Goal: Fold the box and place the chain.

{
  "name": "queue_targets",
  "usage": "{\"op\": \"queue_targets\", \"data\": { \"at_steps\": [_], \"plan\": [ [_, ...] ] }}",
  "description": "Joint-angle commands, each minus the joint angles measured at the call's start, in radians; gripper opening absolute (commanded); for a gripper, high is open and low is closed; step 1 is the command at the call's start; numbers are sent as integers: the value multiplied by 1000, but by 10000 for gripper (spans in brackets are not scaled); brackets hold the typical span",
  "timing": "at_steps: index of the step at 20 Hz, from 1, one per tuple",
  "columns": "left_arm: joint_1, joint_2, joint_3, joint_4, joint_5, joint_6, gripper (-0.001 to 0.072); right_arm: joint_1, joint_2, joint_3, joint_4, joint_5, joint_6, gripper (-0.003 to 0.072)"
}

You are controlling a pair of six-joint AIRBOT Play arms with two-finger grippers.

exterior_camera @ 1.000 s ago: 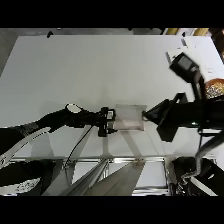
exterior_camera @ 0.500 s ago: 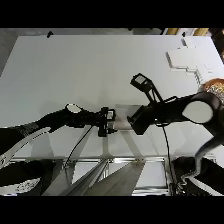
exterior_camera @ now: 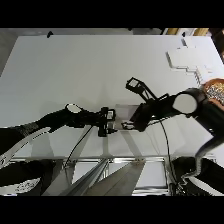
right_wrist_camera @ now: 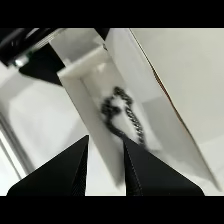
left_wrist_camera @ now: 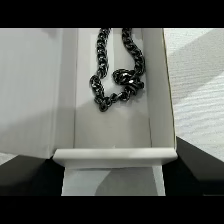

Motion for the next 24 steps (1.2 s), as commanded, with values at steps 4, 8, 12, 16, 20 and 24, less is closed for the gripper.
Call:
{"op": "queue_targets", "data": {
  "at_steps": [4, 8, 12, 16, 20, 24],
  "plan": [
    [0, 0, 1, 0, 0, 0, 29, -335, 116, -14, -69, 224, -881, 223],
    [0, 0, 1, 0, 0, 0, 29, -360, 8, -111, -71, 136, -892, 217],
    [0, 0, 1, 0, 0, 0, 29, -356, -88, -195, -69, 82, -1096, 159],
    [0, 0, 1, 0, 0, 0, 29, -356, -140, -261, -63, -36, -1170, 180],
    [0, 0, 1, 0, 0, 0, 29, -356, -142, -277, -45, -105, -1198, 179],
    [0, 0, 1, 0, 0, 0, 29, -356, -143, -290, -45, -129, -1218, 178]
  ]
}}
